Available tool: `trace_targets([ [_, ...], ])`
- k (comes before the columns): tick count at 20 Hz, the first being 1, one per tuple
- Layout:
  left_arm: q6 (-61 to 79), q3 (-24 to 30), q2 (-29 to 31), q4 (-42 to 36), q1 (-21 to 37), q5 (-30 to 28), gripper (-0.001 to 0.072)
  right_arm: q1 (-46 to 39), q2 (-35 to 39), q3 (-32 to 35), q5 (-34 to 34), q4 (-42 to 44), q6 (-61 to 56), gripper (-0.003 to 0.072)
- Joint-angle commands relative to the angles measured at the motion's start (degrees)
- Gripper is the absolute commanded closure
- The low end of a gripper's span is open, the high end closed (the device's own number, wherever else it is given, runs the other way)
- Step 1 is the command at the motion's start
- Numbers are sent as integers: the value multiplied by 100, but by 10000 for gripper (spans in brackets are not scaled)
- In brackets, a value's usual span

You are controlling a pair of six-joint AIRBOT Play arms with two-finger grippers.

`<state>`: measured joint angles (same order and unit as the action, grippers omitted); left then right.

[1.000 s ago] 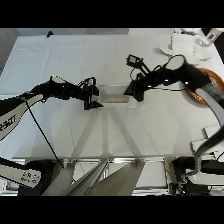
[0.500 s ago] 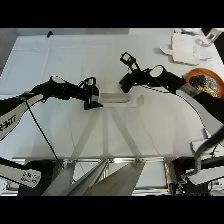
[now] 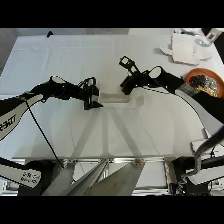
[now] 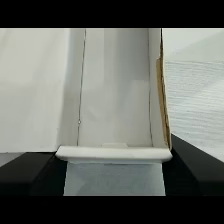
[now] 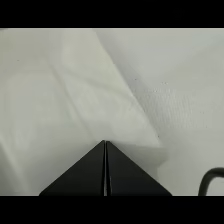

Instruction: Fold the box and place the chain.

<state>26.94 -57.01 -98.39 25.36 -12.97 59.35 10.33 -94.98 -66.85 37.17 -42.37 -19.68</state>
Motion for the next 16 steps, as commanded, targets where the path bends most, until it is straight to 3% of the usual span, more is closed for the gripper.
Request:
trace_targets([
  [1, -17, -2, 0, -2, 2, 0, 554, -90, 595, -4, 299, -487, -4, 678],
  [6, -17, -2, 0, -2, 2, 0, 554, -463, 1875, -4, 1875, -841, 70, 678],
  [9, -17, -2, 0, -2, 2, 0, 554, -894, 2020, 24, 2883, -861, 874, 659],
  [11, -17, -2, 0, -2, 2, 2, 554, -1056, 2013, 247, 2570, -841, 1506, 422],
  [16, -17, -2, 0, -2, 2, 2, 554, -933, 1526, 931, 2293, -595, 3333, 390],
])
